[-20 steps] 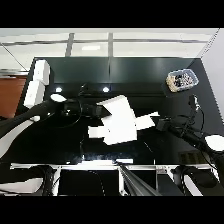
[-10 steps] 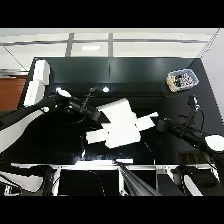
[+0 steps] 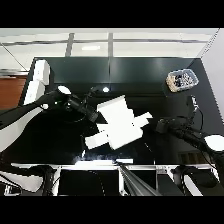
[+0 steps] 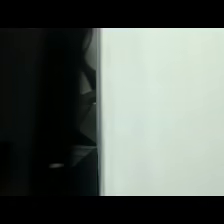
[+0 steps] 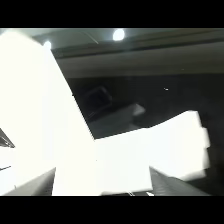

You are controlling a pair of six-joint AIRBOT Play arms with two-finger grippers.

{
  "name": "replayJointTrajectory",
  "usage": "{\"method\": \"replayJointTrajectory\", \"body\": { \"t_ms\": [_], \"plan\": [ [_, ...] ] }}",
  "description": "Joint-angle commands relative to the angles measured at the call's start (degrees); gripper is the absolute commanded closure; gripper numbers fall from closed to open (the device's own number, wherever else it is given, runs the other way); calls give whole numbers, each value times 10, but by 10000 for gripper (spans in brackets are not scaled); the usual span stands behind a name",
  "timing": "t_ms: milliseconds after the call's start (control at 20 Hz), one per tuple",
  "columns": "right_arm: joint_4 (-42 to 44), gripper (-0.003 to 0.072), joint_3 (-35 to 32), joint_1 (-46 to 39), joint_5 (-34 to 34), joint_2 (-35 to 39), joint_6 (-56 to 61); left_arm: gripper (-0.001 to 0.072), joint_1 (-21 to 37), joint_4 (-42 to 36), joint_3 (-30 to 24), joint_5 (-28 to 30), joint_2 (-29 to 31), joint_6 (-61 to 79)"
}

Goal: Fold the box and place the chain.

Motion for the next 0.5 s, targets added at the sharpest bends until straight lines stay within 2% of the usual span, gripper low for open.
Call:
{"method": "replayJointTrajectory", "body": {
  "t_ms": [0, 50, 150, 300, 450],
  "plan": [
    [-104, 14, 48, -1, 56, 0, -7, 682, -1, 39, 9, 2, 25, 6],
    [-165, 15, 80, 0, 99, 0, -29, 683, -5, 63, 9, 19, 43, 2],
    [-232, 15, 125, 0, 161, 0, -97, 683, -39, 117, 0, 88, 83, 8],
    [-234, 15, 130, 9, 191, -3, -206, 680, -116, 197, -8, 181, 125, 106],
    [-237, 15, 123, 50, 176, -20, -294, 680, -153, 233, -7, 199, 120, 171]
  ]
}}
